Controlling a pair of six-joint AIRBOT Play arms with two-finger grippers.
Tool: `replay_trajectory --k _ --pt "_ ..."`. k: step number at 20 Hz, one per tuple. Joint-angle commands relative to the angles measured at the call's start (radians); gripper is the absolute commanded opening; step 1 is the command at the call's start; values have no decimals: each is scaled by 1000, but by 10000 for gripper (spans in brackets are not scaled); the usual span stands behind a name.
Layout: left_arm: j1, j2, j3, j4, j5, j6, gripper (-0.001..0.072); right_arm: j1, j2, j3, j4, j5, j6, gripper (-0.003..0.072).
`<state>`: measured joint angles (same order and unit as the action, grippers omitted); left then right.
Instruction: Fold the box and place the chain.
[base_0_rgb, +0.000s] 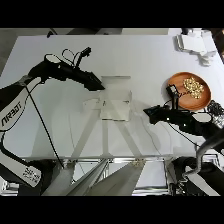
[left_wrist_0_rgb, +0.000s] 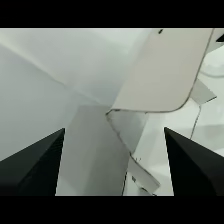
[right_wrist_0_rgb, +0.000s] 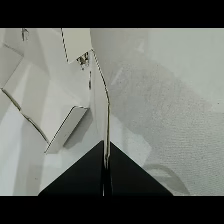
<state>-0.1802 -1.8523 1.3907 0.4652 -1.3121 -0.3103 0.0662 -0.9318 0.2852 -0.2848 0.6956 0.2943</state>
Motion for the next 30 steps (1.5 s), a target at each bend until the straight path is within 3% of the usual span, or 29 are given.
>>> replay_trajectory --k 1,3,5,6,8,9,29,30 --pt "-36 -35 5 -4 -10 97 685 1 1 0 0 0 0 20" --pt "-60 -47 5 29 -10 132 607 1 1 0 0 0 0 20" --pt "-77 -55 5 30 -8 132 580 1 1 0 0 0 0 20" --pt "-80 -55 5 26 -9 132 461 1 1 0 0 0 0 20" --pt "-81 -55 5 26 -9 131 99 1 1 0 0 0 0 20" --pt "-81 -54 5 26 -9 131 13 1 1 0 0 0 0 20" --pt "-84 -53 5 15 -24 129 9 1 1 0 0 -3 0 21" --pt "-83 -52 5 15 -24 139 9 1 1 0 2 -15 1 45"
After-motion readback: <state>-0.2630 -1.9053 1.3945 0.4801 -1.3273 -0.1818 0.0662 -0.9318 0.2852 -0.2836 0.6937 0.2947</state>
